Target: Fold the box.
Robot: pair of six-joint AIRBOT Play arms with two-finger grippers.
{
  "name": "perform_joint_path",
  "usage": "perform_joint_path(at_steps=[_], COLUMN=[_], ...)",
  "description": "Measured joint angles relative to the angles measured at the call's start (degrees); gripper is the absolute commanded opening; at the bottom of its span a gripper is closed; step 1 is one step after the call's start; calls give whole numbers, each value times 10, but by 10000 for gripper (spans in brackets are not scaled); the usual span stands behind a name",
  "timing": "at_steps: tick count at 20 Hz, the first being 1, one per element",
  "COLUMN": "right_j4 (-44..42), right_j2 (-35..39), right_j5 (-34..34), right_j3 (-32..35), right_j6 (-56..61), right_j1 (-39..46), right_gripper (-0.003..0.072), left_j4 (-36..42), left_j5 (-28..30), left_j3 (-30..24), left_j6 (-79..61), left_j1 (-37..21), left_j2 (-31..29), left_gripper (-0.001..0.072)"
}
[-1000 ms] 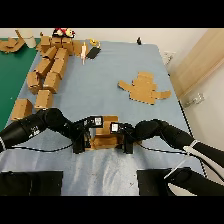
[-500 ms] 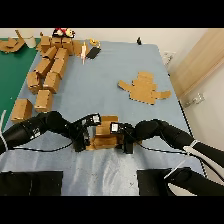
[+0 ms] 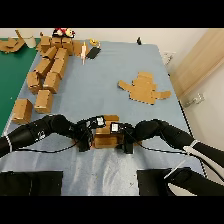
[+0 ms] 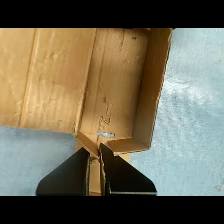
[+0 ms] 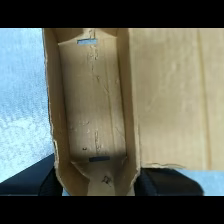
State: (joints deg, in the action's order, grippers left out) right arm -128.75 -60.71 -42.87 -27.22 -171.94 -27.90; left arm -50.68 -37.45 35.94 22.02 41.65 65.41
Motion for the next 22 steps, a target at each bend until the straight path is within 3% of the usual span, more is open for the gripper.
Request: perform_joint_path(at_steps=[9,21,22], right_j4=[0,0,0], right_j2=[0,0,0], right_j5=[0,3,3], right_j3=[0,0,0], right_j6=[0,0,0], right_j1=[0,0,0], right_gripper=[546,546,546], left_j4=[15,55,55], left_j5=[-17,22,25], left_j3=[0,0,0], left_j6=[-12,-44,-45], left_j1=[7,32,34], left_j2=[0,1,1], left_gripper=[102,104,146])
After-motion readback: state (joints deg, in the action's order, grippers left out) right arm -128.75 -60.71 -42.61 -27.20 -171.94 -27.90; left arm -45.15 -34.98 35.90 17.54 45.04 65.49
